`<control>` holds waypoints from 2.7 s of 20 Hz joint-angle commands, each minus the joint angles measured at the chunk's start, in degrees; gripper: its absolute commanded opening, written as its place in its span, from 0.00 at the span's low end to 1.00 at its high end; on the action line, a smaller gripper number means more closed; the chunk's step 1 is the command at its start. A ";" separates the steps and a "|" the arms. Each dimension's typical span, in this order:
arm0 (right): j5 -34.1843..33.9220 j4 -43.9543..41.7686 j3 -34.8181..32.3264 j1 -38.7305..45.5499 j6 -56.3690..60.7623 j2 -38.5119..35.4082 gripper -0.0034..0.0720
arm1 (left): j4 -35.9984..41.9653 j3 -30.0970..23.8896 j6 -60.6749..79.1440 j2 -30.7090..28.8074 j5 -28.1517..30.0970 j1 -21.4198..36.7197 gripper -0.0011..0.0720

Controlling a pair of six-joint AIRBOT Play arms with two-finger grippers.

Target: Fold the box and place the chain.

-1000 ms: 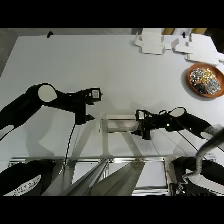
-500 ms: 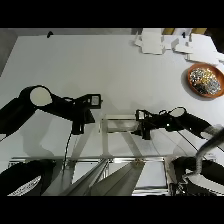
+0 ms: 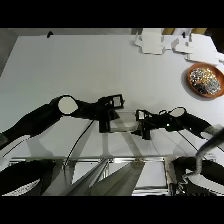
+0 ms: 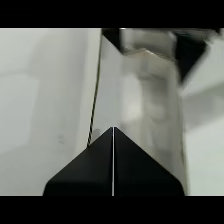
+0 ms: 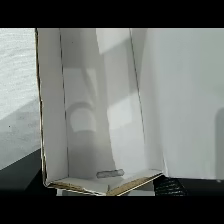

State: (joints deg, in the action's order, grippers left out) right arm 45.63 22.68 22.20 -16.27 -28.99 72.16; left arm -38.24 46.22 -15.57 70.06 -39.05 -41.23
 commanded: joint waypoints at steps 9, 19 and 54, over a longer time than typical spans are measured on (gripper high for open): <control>0.02 -0.02 0.07 0.02 0.00 -0.04 0.58 | 10.05 -0.02 0.13 9.62 5.33 3.87 0.03; 0.02 0.00 0.07 0.02 0.00 -0.04 0.58 | -21.55 -3.28 -14.36 -3.13 -18.21 6.34 0.02; 0.02 0.00 0.07 0.02 0.00 -0.04 0.58 | -7.58 -12.66 20.94 0.59 -3.34 5.77 0.60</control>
State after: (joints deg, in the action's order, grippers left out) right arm 45.63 22.68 22.22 -16.27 -29.02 72.16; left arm -46.85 33.58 5.32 70.46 -42.87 -34.98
